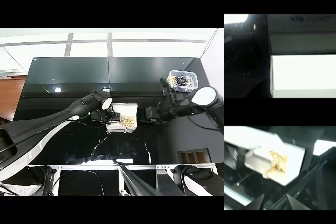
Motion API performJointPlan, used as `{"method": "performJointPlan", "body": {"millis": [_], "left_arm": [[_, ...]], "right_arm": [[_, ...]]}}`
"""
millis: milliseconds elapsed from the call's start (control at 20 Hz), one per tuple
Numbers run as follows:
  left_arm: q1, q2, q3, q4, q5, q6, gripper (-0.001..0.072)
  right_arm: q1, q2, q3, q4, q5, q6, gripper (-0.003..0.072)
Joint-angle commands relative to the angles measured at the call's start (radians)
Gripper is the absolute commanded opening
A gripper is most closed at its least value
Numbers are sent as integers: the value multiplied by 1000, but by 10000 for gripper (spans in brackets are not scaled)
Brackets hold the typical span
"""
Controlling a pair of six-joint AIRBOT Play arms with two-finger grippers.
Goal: Fold the box and place the chain.
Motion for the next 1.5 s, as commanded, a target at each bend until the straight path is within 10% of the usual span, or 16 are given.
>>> {"method": "performJointPlan", "body": {"millis": [0,500,650,1450], "left_arm": [[0,-1,1,0,-5,0,29],[0,-1,1,0,-11,0,29],[0,-1,1,0,-10,0,29],[0,-1,1,0,-8,0,29]], "right_arm": [[20,6,-131,187,-86,10,336],[204,5,-331,412,-510,126,339],[215,5,-331,407,-539,148,519],[299,5,-332,452,-653,201,488]]}}
